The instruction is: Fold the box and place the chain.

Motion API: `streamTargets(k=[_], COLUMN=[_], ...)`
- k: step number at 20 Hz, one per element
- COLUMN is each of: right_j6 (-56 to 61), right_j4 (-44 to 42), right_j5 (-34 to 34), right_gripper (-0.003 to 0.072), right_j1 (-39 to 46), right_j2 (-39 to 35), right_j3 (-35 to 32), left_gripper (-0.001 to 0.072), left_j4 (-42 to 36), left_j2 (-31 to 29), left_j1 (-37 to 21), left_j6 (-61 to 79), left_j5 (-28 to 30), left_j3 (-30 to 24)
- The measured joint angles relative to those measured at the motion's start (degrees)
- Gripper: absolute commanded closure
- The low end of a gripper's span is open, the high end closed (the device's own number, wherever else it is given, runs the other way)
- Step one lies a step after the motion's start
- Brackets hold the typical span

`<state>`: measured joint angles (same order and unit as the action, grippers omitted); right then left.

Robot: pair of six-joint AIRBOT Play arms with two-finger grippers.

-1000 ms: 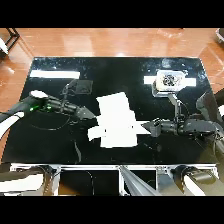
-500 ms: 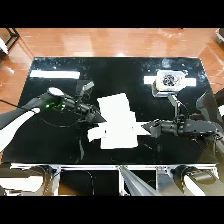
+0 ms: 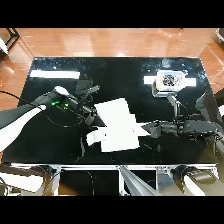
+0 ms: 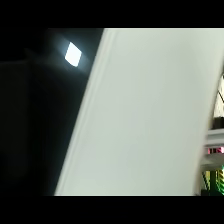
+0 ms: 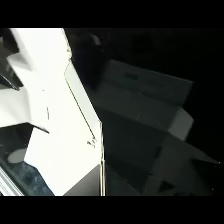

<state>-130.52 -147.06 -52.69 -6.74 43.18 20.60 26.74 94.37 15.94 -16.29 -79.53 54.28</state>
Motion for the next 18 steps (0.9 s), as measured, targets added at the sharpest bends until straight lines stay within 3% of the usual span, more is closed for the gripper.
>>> streamTargets(k=[1, 6, 9, 10, 11, 12, 18], right_j6=[0.09, 0.66, 0.83, 0.96, 1.44, 2.19, 7.41], right_j4=[0.2, 0.7, 0.74, 0.83, 0.98, 1.36, 13.55], right_j5=[0.0, 0.59, 0.94, 1.07, 1.14, 1.29, -6.38], right_gripper=[0.0665, 0.0666, 0.0665, 0.0538, 0.0083, -0.0009, -0.0007], right_j1=[0.0, 0.0, 0.0, 0.0, 0.0, 0.0, 5.33], right_j2=[0.0, 0.0, 0.0, 0.0, 0.0, 0.0, -0.02], right_j3=[0.0, 0.0, 0.0, 0.0, 0.0, 0.0, 6.8], left_gripper=[0.0341, 0.037, 0.0654, 0.0687, 0.0687, 0.0688, 0.0692], left_j4=[0.48, 1.6, 1.79, 1.88, 1.88, 2.12, 4.66], left_j2=[0.02, 0.17, 0.17, 0.17, 0.17, 0.2, -2.56], left_j1=[0.11, 0.68, 1.29, 1.46, 1.57, 1.64, 1.84], left_j6=[0.02, 0.02, 0.04, 0.26, 0.46, 0.46, 0.33], left_j5=[0.0, 0.33, 0.44, 0.37, 0.22, 0.28, 1.68], left_j3=[0.07, 0.15, 0.15, 0.15, 0.17, 0.24, 1.88])
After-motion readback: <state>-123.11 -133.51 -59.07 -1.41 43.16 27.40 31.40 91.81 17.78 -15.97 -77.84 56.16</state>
